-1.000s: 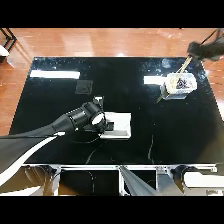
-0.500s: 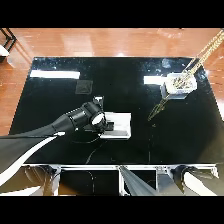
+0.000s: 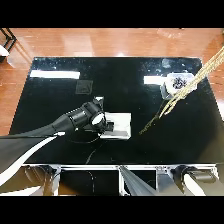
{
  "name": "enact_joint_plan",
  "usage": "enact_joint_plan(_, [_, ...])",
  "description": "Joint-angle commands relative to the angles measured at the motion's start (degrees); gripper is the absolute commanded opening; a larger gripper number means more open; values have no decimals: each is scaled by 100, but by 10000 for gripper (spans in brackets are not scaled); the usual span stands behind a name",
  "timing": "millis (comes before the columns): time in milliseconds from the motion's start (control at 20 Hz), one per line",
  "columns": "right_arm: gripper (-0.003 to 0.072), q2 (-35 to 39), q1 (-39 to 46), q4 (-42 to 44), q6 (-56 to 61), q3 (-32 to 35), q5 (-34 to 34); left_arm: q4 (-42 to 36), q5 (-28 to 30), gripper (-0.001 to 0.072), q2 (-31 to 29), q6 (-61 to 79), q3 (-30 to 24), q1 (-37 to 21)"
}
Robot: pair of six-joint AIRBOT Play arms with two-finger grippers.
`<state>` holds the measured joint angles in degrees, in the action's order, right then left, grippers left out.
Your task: Fold the box and place the chain.
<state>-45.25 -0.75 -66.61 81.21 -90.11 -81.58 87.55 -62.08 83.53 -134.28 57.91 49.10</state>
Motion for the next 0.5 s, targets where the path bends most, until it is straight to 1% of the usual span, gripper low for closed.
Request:
enact_joint_plan(0, [19, 195, -468, 431, 105, 269, -289, 0, 4, 22, 2, 33, 0, 2])
enact_joint_plan(200, [19, 195, -1008, 929, 149, 588, -247, -20, 2, 22, 2, 39, 0, 2])
enact_joint_plan(450, [19, 190, -1749, 966, 380, 817, 229, -20, 2, 22, 2, 55, 0, 2])
